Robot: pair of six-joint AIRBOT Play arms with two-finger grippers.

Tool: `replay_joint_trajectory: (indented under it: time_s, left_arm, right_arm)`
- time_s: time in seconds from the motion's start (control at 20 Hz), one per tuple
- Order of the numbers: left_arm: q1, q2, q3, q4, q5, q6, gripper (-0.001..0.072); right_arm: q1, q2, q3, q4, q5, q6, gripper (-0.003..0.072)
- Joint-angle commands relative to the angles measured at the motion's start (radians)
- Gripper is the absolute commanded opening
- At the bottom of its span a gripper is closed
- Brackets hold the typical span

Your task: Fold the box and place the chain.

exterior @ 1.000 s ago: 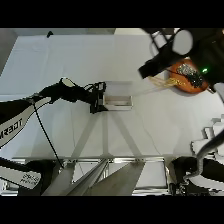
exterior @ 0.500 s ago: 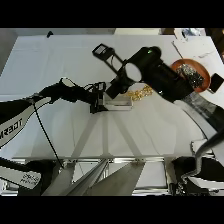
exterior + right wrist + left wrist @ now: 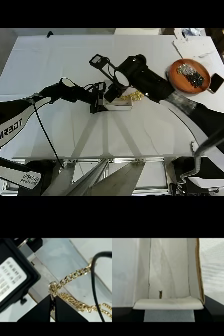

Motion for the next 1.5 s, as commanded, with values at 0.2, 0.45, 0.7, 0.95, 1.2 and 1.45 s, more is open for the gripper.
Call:
replay_joint_trajectory:
  time_s: [0.2, 0.45, 0.7, 0.95, 1.2, 1.45]
  left_arm:
    - [-0.001, 0.000, 0.000, 0.000, 0.000, 0.000, 0.0153]
    - [-0.001, 0.000, 0.000, 0.000, 0.000, 0.000, 0.0153]
    - [-0.001, 0.000, 0.000, 0.000, 0.000, 0.000, 0.0153]
    - [-0.001, 0.000, 0.000, 0.000, 0.000, 0.000, 0.0153]
    - [-0.001, 0.000, 0.000, 0.000, 0.000, 0.000, 0.0153]
    - [-0.001, 0.000, 0.000, 0.000, 0.000, 0.000, 0.0153]
  right_arm:
    - [0.001, -0.019, 0.000, -0.021, 0.016, 0.048, 0.0345]
    - [-0.027, 0.116, 0.000, -0.122, 0.023, 0.048, 0.0346]
    - [-0.283, 0.163, -0.002, -0.095, 0.131, 0.064, 0.0679]
    - [-0.477, 0.143, -0.103, 0.033, 0.097, 0.078, 0.0695]
    - [-0.474, 0.084, -0.260, 0.080, -0.071, 0.105, 0.0706]
    - [-0.427, -0.039, -0.263, 0.089, -0.124, 0.151, 0.0706]
